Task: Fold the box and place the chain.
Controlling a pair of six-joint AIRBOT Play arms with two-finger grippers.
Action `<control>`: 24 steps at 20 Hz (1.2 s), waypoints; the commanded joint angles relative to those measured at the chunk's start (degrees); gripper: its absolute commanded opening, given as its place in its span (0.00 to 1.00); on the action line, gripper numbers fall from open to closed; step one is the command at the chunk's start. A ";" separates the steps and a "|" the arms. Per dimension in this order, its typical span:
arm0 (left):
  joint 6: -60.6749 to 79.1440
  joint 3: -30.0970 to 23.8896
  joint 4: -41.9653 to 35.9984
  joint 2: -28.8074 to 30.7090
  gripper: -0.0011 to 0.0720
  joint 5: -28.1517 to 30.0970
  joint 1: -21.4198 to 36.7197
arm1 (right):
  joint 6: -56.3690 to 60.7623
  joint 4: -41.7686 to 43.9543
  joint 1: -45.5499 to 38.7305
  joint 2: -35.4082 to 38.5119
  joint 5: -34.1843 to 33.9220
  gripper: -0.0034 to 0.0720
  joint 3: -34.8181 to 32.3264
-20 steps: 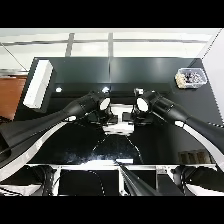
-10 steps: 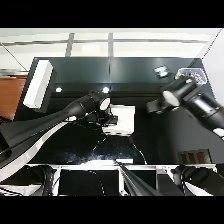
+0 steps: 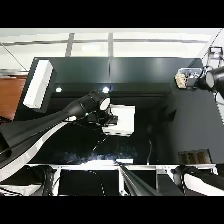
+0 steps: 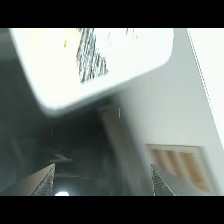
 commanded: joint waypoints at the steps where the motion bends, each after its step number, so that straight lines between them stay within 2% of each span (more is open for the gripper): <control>1: 0.02 0.00 0.00 -0.04 0.06 -0.02 0.02 | -2.51 11.50 -8.85 -12.76 -0.57 1.00 13.88; 3: 0.02 0.00 -0.02 -0.04 0.06 0.00 0.02 | -7.89 18.73 -11.58 -20.55 3.61 1.00 23.65; 6: 0.02 0.00 -0.02 -0.04 0.06 -0.09 0.02 | -15.61 19.91 -12.94 -30.08 10.01 1.00 35.36; 9: 0.02 0.00 -0.02 -0.04 0.06 0.00 0.02 | -15.93 19.78 -14.27 -35.71 12.17 0.98 41.07; 11: 0.02 0.00 -0.02 -0.04 0.06 -0.07 0.02 | -15.96 19.93 -14.71 -37.35 11.61 0.77 42.01; 22: 0.02 0.00 -0.04 -0.04 0.06 -0.28 0.02 | -16.39 20.39 -15.80 -39.98 9.11 0.77 41.99; 23: 0.02 0.00 -0.04 -0.04 0.06 -0.26 0.02 | -16.50 20.37 -15.82 -39.98 9.31 0.71 41.99; 24: 0.02 0.00 -0.04 -0.04 0.06 -0.26 0.02 | -16.68 20.37 -15.82 -39.95 9.64 0.60 41.99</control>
